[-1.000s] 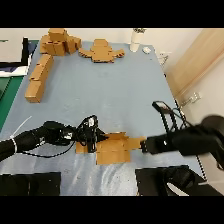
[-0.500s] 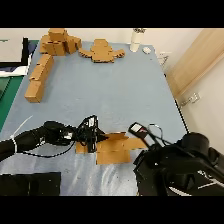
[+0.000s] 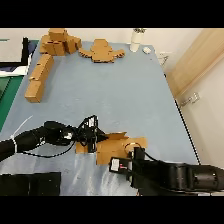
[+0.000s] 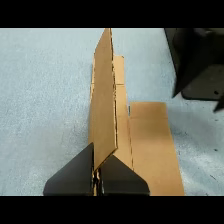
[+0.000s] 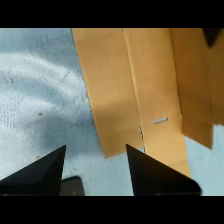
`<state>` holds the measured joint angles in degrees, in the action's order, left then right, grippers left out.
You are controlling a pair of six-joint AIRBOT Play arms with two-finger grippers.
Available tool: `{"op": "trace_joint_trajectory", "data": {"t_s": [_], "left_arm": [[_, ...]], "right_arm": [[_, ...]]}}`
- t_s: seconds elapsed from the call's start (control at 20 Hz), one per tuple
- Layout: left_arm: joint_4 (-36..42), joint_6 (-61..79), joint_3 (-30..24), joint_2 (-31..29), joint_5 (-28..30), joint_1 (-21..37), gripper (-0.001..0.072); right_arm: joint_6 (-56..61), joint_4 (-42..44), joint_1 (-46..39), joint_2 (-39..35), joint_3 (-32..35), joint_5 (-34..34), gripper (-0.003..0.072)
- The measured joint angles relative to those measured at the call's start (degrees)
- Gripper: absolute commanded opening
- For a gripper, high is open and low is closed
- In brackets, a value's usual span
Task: Fold the box.
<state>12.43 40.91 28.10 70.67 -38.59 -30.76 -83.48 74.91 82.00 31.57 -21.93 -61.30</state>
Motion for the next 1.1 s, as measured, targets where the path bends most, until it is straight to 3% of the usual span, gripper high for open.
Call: {"op": "trace_joint_trajectory", "data": {"t_s": [0.5, 0.75, 0.85, 1.1], "left_arm": [[-0.02, 0.0, 0.0, 0.0, 0.0, 0.0, 0.0017], [0.0, 0.0, 0.0, 0.0, 0.0, 0.0, 0.0017], [0.0, 0.0, 0.0, 0.0, 0.02, 0.0, 0.0017], [-0.02, 0.0, 0.0, 0.0, 0.0, 0.0, 0.0017]], "right_arm": [[3.21, -13.27, 2.93, 12.98, 1.81, 11.5, 0.0591], [4.5, -15.45, 3.02, 14.91, 1.86, 12.5, 0.0589], [4.98, -16.22, 3.13, 15.39, 1.86, 12.83, 0.0518], [6.25, -18.23, 3.1, 15.89, 1.86, 13.07, 0.0518]]}}
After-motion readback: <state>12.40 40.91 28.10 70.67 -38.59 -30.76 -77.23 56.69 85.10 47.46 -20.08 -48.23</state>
